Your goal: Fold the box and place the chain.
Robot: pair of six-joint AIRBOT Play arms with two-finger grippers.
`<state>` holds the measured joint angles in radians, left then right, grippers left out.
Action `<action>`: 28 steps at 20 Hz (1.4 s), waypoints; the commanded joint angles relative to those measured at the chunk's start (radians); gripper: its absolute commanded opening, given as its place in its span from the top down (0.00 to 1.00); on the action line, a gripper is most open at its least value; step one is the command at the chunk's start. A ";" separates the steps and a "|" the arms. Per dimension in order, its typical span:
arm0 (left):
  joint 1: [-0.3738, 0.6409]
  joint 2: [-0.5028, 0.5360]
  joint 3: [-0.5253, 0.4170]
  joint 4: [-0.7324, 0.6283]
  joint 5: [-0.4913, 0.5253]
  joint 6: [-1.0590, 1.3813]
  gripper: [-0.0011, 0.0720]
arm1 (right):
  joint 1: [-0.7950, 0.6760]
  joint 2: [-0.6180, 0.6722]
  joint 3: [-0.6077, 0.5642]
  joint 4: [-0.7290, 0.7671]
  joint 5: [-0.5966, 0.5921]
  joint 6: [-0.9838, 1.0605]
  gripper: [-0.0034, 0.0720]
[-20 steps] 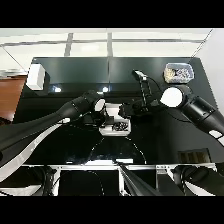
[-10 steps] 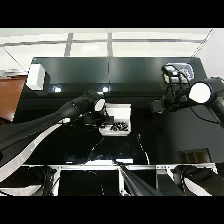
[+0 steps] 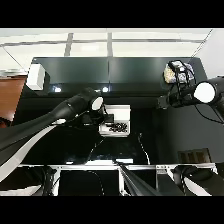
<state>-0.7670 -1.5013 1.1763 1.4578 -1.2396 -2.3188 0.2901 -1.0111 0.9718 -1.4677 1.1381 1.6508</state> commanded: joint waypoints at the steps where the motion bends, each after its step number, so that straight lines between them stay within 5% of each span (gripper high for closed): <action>1: -0.001 0.099 0.004 0.044 0.029 0.006 0.01 | -0.002 0.001 0.000 -0.010 -0.011 -0.006 0.45; 5: 0.010 0.242 -0.035 0.196 -0.092 0.019 0.01 | -0.002 0.001 0.000 -0.010 -0.013 -0.006 0.45; 9: 0.154 0.386 -0.175 0.255 -0.175 0.083 0.01 | -0.002 0.001 0.000 -0.010 -0.018 -0.006 0.45; 11: 0.287 0.460 -0.297 0.248 -0.129 0.098 0.02 | -0.002 0.001 0.000 -0.009 -0.018 -0.006 0.45; 13: 0.438 0.520 -0.435 0.111 0.035 0.132 0.03 | -0.002 0.000 0.000 -0.010 -0.035 -0.006 0.45; 16: 0.566 0.536 -0.563 -0.401 0.325 0.721 0.03 | -0.002 0.000 0.000 -0.002 -0.052 -0.005 0.45; 18: 0.562 0.531 -0.575 -0.581 0.336 1.263 0.03 | -0.001 0.000 0.000 0.016 -0.050 -0.005 0.45; 23: 0.483 0.525 -0.574 -0.580 0.338 2.138 0.01 | -0.001 0.000 0.000 0.037 -0.050 0.012 0.45; 28: 0.439 0.406 -0.573 -0.641 0.297 2.456 0.00 | -0.001 0.000 0.000 0.038 -0.045 0.029 0.45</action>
<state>-0.3092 -1.0378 0.6064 0.8623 -0.9344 -0.1448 0.2893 -1.0111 0.9718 -1.4330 1.0897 1.6703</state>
